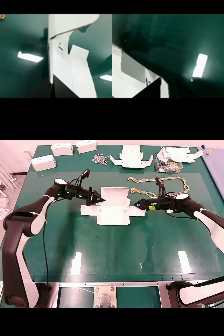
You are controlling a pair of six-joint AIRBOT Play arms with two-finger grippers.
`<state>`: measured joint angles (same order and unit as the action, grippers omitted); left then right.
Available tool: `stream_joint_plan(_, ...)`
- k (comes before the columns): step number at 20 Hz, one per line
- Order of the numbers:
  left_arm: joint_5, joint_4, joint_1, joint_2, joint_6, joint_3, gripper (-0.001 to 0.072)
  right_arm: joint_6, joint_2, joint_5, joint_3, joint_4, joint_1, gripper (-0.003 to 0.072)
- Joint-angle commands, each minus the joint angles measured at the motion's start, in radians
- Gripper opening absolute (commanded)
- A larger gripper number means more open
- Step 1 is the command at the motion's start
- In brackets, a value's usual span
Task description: Fold the box and place the chain.
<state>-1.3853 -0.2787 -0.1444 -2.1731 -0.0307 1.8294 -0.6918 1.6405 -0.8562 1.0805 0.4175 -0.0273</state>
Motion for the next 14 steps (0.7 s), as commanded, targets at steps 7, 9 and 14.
stream_joint_plan(7,-0.01,0.018,0.0,0.003,-0.196,-0.054,0.0014,0.127,-0.039,0.0,0.003,-0.182,-0.128,0.0195)
stream_joint_plan(9,0.003,0.018,0.0,0.018,-0.229,-0.083,0.0014,0.13,-0.039,0.0,0.003,-0.182,-0.132,0.0195)
stream_joint_plan(14,0.123,0.053,0.0,0.106,-0.322,-0.201,0.0014,0.154,-0.039,0.0,0.003,-0.182,-0.13,0.0195)
